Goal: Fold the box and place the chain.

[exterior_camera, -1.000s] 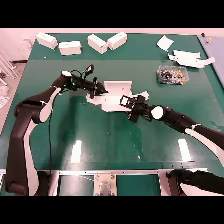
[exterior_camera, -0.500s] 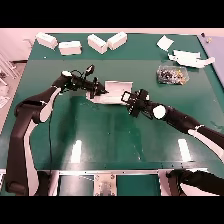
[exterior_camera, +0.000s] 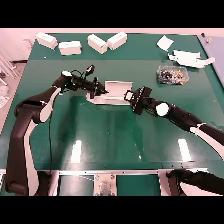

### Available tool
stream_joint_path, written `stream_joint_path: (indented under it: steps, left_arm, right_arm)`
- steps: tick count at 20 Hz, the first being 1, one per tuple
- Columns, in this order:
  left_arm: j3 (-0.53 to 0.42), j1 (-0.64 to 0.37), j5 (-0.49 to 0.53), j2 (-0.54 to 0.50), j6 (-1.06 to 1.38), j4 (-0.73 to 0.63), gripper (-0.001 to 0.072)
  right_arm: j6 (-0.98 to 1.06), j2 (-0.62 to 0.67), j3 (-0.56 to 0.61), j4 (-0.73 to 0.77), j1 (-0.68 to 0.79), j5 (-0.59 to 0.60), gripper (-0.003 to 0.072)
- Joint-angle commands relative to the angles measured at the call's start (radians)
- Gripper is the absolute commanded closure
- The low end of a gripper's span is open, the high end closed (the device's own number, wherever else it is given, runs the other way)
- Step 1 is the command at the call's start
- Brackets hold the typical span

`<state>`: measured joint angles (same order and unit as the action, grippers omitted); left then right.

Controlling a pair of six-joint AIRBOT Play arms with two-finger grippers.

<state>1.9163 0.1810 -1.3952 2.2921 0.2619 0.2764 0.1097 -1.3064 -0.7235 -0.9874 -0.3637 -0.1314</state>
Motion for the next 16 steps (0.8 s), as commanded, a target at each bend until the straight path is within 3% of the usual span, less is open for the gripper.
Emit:
stream_joint_path:
  steps: [1, 6, 13, 16]
  left_arm:
    - [0.000, -0.001, 0.000, -0.001, 0.000, 0.000, 0.0689]
    - [0.000, -0.001, 0.000, -0.001, 0.000, 0.000, 0.0689]
    - [0.000, -0.001, 0.000, -0.001, 0.000, 0.000, 0.0689]
    - [0.000, -0.001, 0.000, -0.001, 0.000, 0.000, 0.0689]
  right_arm:
    - [-0.018, -0.034, -0.031, 0.007, 0.012, -0.050, 0.0069]
    - [-0.045, -0.057, -0.077, 0.040, 0.015, -0.085, 0.0069]
    - [-0.412, -0.066, -0.146, 0.464, 0.148, -0.360, 0.0069]
    - [-0.476, -0.106, -0.178, 0.532, 0.201, -0.473, 0.0069]
